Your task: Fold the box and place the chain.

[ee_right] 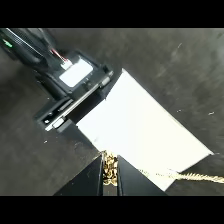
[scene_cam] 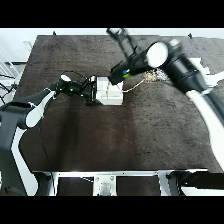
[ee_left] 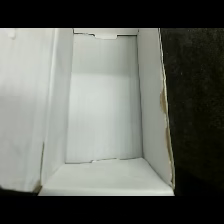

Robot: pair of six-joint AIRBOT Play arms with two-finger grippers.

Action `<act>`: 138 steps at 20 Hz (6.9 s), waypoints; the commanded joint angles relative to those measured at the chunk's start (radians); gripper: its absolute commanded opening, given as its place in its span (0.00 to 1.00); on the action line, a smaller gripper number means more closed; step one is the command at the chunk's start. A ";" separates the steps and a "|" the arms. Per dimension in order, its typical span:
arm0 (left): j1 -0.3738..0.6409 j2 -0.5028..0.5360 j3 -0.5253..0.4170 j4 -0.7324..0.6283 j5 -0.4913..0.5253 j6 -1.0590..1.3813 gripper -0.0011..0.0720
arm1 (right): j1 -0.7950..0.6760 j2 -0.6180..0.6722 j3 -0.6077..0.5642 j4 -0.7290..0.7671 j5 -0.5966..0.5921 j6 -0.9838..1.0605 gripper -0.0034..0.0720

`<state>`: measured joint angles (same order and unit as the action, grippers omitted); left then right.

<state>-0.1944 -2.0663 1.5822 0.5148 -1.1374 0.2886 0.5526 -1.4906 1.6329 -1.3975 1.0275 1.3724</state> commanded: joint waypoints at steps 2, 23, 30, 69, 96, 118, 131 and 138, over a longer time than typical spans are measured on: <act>0.000 0.000 0.000 0.000 0.000 0.000 0.63 | 0.002 -0.127 -0.103 0.003 -0.243 0.051 0.06; 0.000 0.000 0.000 0.000 0.000 0.000 0.63 | -0.487 -0.282 -0.253 0.262 -0.494 0.212 0.71; 0.000 0.000 0.000 0.000 0.001 0.000 0.63 | -0.477 -0.428 -0.099 0.286 -0.552 0.216 0.57; 0.000 0.000 0.000 0.000 0.000 0.000 0.63 | 0.134 0.107 -0.088 -0.367 -0.210 0.536 0.06; 0.000 0.000 0.000 0.000 0.001 0.000 0.63 | -0.434 -0.181 -0.269 -0.135 -0.411 0.539 0.70; 0.000 0.000 0.000 0.000 0.000 0.000 0.63 | -0.303 0.101 -0.077 -0.158 -0.205 0.219 0.06; 0.000 0.000 0.000 0.000 0.000 0.000 0.63 | 0.103 0.316 -0.077 -0.370 -0.154 0.465 0.06; 0.000 0.000 0.000 0.000 0.000 0.000 0.63 | 0.170 0.198 -0.079 -0.373 -0.215 0.592 0.06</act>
<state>-0.1944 -2.0663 1.5822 0.5144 -1.1374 0.2886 0.7044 -1.2552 1.5543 -1.7660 0.8268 1.9137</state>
